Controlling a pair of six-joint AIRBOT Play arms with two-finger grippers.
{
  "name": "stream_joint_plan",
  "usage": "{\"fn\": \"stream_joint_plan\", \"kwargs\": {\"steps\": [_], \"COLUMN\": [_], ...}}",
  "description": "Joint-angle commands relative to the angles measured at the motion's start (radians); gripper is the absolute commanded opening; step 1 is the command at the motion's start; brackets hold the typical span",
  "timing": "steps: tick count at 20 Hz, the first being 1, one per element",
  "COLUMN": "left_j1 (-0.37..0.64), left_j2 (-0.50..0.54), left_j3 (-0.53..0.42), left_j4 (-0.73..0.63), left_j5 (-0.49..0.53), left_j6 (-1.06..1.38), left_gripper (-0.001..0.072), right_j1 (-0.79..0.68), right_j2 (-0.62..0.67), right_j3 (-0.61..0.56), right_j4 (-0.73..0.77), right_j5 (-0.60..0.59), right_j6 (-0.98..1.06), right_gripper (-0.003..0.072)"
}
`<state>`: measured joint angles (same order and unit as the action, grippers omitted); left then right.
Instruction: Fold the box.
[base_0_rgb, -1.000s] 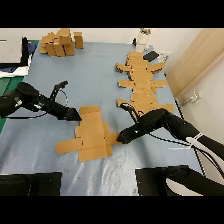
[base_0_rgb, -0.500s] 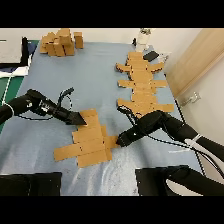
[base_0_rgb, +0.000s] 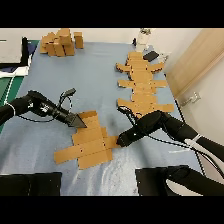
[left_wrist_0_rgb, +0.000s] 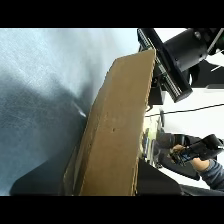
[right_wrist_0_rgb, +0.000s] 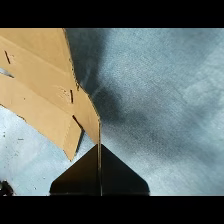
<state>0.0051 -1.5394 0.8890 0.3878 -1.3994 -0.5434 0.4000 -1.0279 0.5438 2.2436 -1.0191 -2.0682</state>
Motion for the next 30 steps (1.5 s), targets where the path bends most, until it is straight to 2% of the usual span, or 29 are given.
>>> {"fn": "stream_joint_plan", "kwargs": {"steps": [1,6,7,9,12,13,14,15,17,19,20,21,23,27,29,30], "left_j1": [0.000,-0.039,-0.049,-0.056,-0.054,-0.054,-0.055,-0.056,-0.077,-0.129,-0.161,-0.203,-0.280,-0.411,-0.454,-0.469], "left_j2": [-0.001,-0.001,-0.001,-0.001,0.000,0.000,0.000,0.000,0.007,0.040,0.062,0.084,0.120,0.166,0.180,0.188], "left_j3": [-0.001,-0.001,-0.001,-0.001,0.000,0.000,0.001,0.005,0.026,0.043,0.043,0.043,0.042,0.037,0.030,0.023], "left_j4": [0.002,0.035,0.043,0.044,0.040,0.039,0.039,0.035,0.010,-0.024,-0.027,-0.010,0.028,0.017,0.019,0.018], "left_j5": [-0.022,0.002,0.018,0.041,0.050,0.054,0.063,0.063,0.059,0.085,0.117,0.148,0.245,0.465,0.506,0.510], "left_j6": [0.006,0.008,0.010,0.018,0.035,0.040,0.043,0.057,0.086,0.145,0.176,0.219,0.258,0.402,0.456,0.467], "left_gripper": [0.0344,0.0333,0.0148,0.0027,0.0014,0.0013,0.0013,0.0013,0.0013,0.0012,0.0012,0.0012,0.0013,0.0012,0.0011,0.0011], "right_j1": [0.001,0.001,0.001,0.001,0.001,0.001,0.001,0.001,-0.004,-0.032,-0.049,-0.066,-0.098,-0.119,-0.119,-0.119], "right_j2": [0.000,0.000,0.000,0.000,0.000,0.000,0.000,0.001,0.001,0.001,0.001,0.001,0.001,0.007,0.004,0.004], "right_j3": [-0.001,-0.001,-0.001,-0.001,-0.001,-0.001,-0.001,0.000,0.023,0.092,0.135,0.182,0.278,0.377,0.377,0.374], "right_j4": [0.000,0.000,-0.001,-0.001,-0.001,-0.001,-0.001,-0.004,-0.080,-0.227,-0.296,-0.359,-0.456,-0.476,-0.475,-0.476], "right_j5": [0.008,0.009,0.009,0.009,0.009,0.009,0.014,0.024,0.037,0.016,-0.014,-0.042,-0.082,-0.084,-0.084,-0.080], "right_j6": [0.004,0.010,0.010,0.010,0.010,0.010,0.010,0.010,0.040,0.193,0.261,0.323,0.417,0.499,0.527,0.527], "right_gripper": [0.0001,0.0001,0.0001,0.0001,0.0005,0.0050,0.0284,0.0424,0.0424,0.0416,0.0384,0.0322,0.0277,0.0269,0.0119,0.0119]}}
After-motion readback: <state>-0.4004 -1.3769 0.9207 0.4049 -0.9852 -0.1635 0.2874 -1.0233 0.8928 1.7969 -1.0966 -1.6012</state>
